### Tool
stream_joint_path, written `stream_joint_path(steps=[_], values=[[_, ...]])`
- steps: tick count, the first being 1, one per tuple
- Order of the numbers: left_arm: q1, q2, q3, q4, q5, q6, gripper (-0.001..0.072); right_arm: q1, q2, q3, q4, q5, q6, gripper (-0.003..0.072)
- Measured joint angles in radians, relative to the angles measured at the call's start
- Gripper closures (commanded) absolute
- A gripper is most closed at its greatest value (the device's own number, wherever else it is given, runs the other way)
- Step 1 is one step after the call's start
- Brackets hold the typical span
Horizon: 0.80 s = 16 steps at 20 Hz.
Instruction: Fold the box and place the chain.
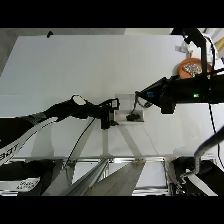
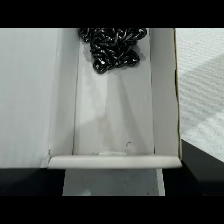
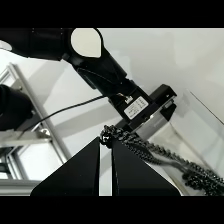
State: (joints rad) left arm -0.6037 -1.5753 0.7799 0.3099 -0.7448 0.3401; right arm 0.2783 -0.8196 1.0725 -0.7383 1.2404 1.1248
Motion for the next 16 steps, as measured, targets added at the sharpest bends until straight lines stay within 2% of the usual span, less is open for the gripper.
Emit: stream_joint_path(steps=[8, 12, 16], values=[[0.0, 0.0, 0.0, 0.0, 0.0, 0.0, 0.0572, 0.0, 0.0, -0.039, -0.039, -0.005, -0.005, 0.0672], [0.0, 0.0, 0.0, 0.0, 0.0, 0.0, 0.0572, 0.0, -0.001, -0.15, -0.061, -0.047, -0.007, 0.0672], [0.0, 0.0, 0.0, 0.0, 0.0, 0.0, 0.0572, 0.0, -0.011, -0.276, -0.069, -0.15, -0.009, 0.0672]])
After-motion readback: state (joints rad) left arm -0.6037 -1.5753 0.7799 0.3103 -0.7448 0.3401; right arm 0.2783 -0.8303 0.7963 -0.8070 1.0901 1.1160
